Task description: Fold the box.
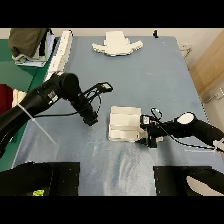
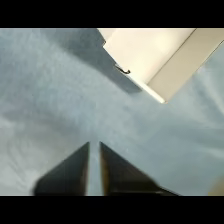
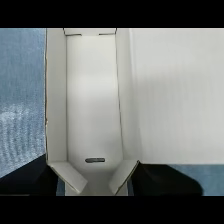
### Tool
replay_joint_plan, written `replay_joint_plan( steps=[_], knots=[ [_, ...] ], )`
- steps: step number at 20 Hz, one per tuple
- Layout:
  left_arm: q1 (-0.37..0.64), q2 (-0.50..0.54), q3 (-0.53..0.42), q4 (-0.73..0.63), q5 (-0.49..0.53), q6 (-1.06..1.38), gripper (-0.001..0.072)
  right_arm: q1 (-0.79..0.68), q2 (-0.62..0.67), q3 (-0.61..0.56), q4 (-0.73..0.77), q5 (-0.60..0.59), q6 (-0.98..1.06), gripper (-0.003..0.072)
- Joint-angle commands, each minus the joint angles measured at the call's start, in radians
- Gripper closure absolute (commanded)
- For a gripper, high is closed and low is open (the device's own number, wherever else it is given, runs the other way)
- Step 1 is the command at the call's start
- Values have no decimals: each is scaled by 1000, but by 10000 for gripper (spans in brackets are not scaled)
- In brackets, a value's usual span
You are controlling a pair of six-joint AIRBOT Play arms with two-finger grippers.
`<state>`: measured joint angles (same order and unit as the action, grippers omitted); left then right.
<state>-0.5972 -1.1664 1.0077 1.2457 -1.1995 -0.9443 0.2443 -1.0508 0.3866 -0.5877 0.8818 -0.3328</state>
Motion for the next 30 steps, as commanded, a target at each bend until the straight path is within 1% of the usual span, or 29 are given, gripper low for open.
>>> replay_joint_plan(
  steps=[1,2,4,8,10,12,17,20,24,30],
  knots=[
    [44,81,-241,-139,361,425,11,0,0,1,0,0,0,84],
    [44,101,-310,-206,418,538,11,0,0,1,0,0,0,84],
    [44,108,-397,-371,440,758,11,0,0,1,0,0,0,84],
    [44,107,-513,-703,443,1220,11,0,0,1,0,0,0,84],
    [44,106,-558,-785,484,1362,11,0,0,1,0,0,0,84],
    [45,105,-585,-809,529,1373,11,0,0,1,0,0,0,84],
    [44,88,-589,-882,546,1374,10,0,0,1,0,0,0,84],
    [42,66,-583,-896,546,1375,10,0,0,1,0,0,0,84],
    [42,24,-542,-957,546,1375,10,0,0,1,0,0,0,84],
    [40,-11,-535,-959,534,1386,11,0,0,1,0,0,0,84]
  ],
)
